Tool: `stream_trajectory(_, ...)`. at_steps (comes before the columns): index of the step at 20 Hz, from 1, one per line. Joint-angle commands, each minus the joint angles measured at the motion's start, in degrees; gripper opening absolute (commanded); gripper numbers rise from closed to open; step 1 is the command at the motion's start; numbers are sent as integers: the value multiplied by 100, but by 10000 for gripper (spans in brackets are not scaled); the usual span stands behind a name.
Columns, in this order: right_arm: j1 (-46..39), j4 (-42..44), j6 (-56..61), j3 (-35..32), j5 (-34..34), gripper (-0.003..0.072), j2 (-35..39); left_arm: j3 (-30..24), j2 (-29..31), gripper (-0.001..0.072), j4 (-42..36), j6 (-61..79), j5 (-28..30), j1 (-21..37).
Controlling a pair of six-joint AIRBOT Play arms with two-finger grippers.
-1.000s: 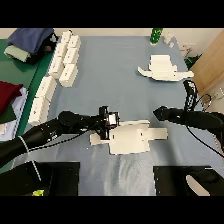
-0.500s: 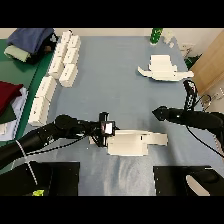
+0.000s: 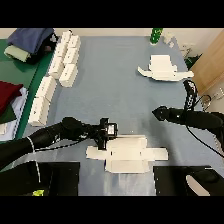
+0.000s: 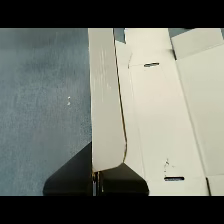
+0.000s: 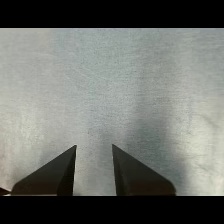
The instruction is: Fold the box.
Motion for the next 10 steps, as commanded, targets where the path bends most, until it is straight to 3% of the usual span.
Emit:
stream_trajectory(1,4,4,0,4,0,338,-2,35,170,13,-9,-2,186,9)
stream_trajectory(7,4,87,0,4,0,337,-2,48,1469,9,35,63,841,-17)
stream_trajectory(10,4,155,-2,4,2,337,0,-271,1567,9,31,59,898,-293)
